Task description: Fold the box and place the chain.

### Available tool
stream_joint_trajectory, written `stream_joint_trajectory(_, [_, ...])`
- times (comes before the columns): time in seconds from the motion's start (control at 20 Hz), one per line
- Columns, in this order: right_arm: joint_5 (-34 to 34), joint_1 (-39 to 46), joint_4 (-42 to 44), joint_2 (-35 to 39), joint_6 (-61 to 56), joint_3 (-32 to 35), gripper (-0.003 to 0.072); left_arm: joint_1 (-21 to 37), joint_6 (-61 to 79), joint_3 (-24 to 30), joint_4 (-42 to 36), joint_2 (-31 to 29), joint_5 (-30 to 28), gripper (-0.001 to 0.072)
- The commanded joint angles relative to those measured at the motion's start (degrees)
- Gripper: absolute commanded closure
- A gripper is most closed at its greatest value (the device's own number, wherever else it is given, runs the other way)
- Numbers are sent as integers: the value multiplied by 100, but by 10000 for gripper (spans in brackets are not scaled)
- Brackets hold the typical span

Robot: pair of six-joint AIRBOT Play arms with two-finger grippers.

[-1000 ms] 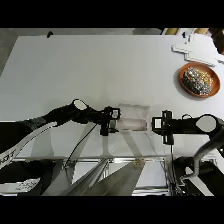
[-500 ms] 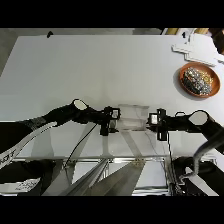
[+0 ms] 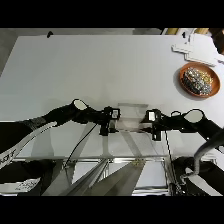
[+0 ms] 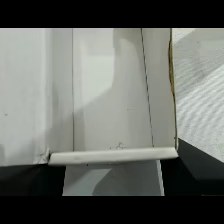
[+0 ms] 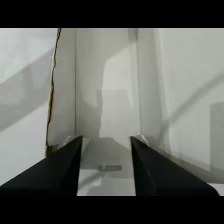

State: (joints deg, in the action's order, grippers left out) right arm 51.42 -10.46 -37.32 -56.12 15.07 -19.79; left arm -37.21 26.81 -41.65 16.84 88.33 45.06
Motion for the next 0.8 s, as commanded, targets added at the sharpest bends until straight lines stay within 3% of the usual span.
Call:
stream_joint_trajectory(0.0, [-83,-90,24,-133,-24,4,256,-2,-7,-4,-11,4,-2,540])
stream_joint_trajectory(0.2, [-96,48,-339,317,-901,4,247,-2,-7,-4,-11,4,-4,540])
stream_joint_trajectory(0.3, [173,245,-951,828,-1722,4,249,-2,-4,-4,-11,4,-4,540])
stream_joint_trajectory(0.45, [417,457,-957,1768,-2100,4,273,-2,-4,-4,-11,4,-2,540])
stream_joint_trajectory(0.5, [511,525,-898,2033,-2347,4,368,-2,-4,-4,-13,4,-4,540])
stream_joint_trajectory(0.6, [671,732,-898,2249,-3027,2,656,-2,-4,-4,-11,4,-4,540])
stream_joint_trajectory(0.75, [306,1290,-901,2083,-4719,-2,667,-2,-4,-4,-11,4,-2,540])
